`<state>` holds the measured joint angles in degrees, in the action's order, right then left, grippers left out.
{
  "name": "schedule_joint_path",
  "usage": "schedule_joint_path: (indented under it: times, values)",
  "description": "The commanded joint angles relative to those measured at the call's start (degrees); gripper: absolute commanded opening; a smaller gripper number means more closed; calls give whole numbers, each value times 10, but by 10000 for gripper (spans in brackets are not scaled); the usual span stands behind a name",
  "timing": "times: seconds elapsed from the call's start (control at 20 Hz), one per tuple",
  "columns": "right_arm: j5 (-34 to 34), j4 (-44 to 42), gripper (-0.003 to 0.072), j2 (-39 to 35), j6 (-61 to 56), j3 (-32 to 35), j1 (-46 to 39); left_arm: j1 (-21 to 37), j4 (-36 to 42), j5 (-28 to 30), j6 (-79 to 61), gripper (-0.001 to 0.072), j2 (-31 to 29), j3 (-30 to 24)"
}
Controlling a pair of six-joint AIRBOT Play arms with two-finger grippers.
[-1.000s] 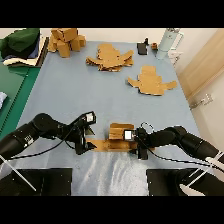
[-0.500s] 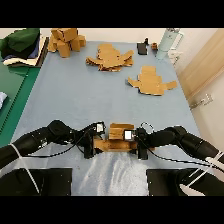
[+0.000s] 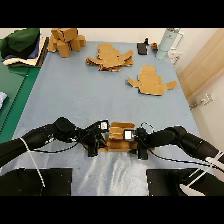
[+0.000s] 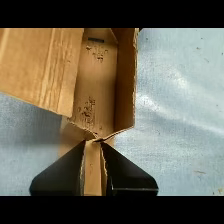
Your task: Fold the box.
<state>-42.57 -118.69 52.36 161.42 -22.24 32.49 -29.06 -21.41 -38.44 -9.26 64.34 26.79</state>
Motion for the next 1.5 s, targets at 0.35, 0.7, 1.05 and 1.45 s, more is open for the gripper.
schedule_joint_path:
  times: [0.35,0.7,1.05,1.45]
  values:
    - [0,0,538,0,0,0,0,-17,64,5,-34,148,15,5]
    - [0,0,538,0,0,0,0,-17,64,3,-35,478,15,5]
    - [0,0,538,0,0,0,0,-17,64,4,-33,656,15,5]
    - [0,0,538,0,0,0,0,-16,15,10,63,15,8,5]
